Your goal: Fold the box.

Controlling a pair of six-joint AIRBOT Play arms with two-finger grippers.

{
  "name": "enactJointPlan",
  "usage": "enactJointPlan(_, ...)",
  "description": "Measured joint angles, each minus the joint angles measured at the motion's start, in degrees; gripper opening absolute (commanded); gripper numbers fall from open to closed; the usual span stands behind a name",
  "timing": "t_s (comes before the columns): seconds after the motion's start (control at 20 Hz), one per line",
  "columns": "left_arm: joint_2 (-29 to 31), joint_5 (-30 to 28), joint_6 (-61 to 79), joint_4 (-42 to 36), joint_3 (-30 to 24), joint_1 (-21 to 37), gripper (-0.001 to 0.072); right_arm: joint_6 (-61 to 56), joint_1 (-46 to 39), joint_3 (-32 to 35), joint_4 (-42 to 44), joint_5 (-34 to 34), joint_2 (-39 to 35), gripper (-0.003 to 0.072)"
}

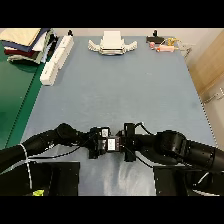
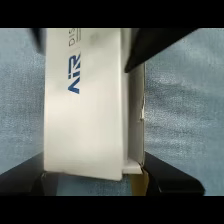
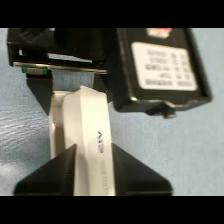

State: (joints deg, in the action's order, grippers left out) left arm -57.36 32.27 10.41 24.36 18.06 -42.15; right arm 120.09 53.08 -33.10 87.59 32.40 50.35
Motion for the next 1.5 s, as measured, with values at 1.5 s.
enactJointPlan(1.5, 0.0, 0.44, 0.15, 0.15, -0.02, -0.04, 0.0424, 0.0, -0.04, -0.35, 5.92, 4.85, 0.74, 0.0304)
